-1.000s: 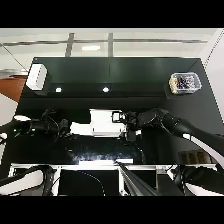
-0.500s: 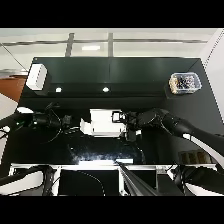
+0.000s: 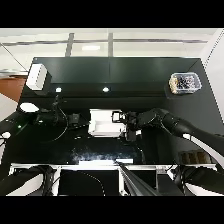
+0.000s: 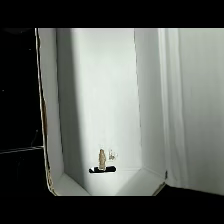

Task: Fold the box and place the chain.

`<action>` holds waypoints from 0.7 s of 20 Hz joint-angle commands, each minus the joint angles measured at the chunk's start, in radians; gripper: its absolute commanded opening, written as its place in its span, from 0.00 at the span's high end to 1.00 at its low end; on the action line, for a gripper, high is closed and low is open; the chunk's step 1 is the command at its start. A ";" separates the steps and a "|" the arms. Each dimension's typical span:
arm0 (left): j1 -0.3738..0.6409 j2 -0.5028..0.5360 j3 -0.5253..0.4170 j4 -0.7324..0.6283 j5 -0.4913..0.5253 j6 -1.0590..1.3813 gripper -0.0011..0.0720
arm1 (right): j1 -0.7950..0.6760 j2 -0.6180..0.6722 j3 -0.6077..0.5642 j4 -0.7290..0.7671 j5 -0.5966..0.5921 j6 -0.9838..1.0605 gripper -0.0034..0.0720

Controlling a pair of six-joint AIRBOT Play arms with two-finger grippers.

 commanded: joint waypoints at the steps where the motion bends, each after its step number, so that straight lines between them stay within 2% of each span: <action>1: -0.115 0.020 0.001 0.000 0.138 -0.064 0.04 | 0.001 0.001 0.001 0.000 0.000 0.000 0.32; 4: -0.160 0.020 0.001 0.008 0.193 -0.097 0.04 | 0.001 0.001 0.001 0.000 0.000 0.000 0.32; 14: -0.227 0.020 0.001 0.052 0.212 -0.142 0.04 | 0.001 0.001 0.001 0.000 0.000 0.000 0.32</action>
